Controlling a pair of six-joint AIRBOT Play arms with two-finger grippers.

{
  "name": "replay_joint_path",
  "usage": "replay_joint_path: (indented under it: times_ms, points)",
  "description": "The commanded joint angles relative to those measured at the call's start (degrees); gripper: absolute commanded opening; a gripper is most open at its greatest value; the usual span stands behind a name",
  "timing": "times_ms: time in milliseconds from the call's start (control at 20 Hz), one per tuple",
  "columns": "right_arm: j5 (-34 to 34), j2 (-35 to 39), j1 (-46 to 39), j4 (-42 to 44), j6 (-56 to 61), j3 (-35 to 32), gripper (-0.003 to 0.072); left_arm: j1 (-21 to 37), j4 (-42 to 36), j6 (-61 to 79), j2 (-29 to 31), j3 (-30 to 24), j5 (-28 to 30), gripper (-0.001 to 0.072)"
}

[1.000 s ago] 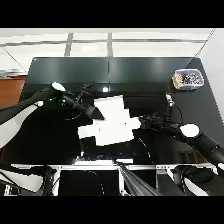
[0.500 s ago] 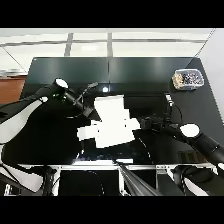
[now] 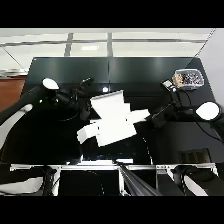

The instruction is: Fold the box and place the chain.

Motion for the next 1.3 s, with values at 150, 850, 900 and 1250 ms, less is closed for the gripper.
replay_joint_path:
  times_ms: [150,850,900,1250]
  points:
    - [4.1,0.0,-0.6,-9.0,-0.3,2.4,0.0705,-6.5,1.8,27.3,7.3,-8.0,18.4,0.0023]
    - [-11.9,-0.3,11.7,-3.1,-11.2,-6.1,0.0705,-12.5,1.9,33.3,0.2,-7.7,27.2,0.0026]
    - [-13.7,-0.7,13.8,-3.5,-12.7,-7.0,0.0705,-12.5,1.9,34.2,0.2,-7.6,24.9,0.0026]
    - [-10.9,-2.6,17.6,-8.2,-23.4,-8.5,0.0704,-12.5,2.1,36.4,0.2,-7.6,29.8,0.0026]
